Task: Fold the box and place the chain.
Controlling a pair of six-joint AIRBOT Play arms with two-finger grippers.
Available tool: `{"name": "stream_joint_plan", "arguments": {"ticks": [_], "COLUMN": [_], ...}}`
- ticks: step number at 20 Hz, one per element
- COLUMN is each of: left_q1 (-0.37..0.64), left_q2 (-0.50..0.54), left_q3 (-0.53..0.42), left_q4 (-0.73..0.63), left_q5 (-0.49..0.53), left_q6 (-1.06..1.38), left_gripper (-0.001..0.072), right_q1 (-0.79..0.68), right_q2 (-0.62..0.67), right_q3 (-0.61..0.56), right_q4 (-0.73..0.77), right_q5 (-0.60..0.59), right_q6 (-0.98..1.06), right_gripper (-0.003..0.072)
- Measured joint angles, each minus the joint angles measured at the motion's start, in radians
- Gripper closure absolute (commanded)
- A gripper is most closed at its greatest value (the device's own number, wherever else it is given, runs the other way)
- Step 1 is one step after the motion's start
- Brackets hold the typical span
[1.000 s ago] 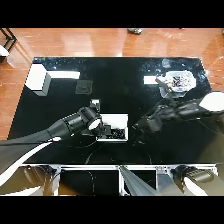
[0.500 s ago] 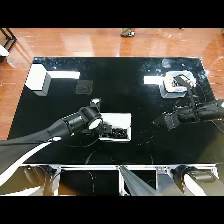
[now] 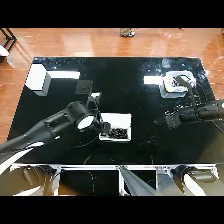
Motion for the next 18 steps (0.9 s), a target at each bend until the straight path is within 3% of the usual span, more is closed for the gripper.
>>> {"name": "stream_joint_plan", "arguments": {"ticks": [5, 10, 14, 18], "left_q1": [0.018, 0.197, 0.357, 0.512], "left_q2": [0.219, 0.401, 0.432, 0.380], "left_q3": [-0.058, -0.200, -0.261, -0.282], "left_q4": [0.037, -0.062, -0.139, -0.258], "left_q5": [-0.088, -0.105, -0.039, 0.035], "left_q6": [0.083, 0.201, 0.345, 0.550], "left_gripper": [0.0081, 0.0080, 0.0080, 0.0081], "right_q1": [0.000, 0.084, 0.227, 0.361], "right_q2": [0.000, -0.021, -0.171, -0.386], "right_q3": [0.000, 0.018, 0.171, 0.369], "right_q4": [0.032, 0.081, 0.006, -0.111], "right_q5": [-0.055, -0.152, -0.215, -0.174], "right_q6": [0.000, 0.033, 0.174, 0.281], "right_gripper": [-0.0020, -0.0020, -0.0020, -0.0020]}}
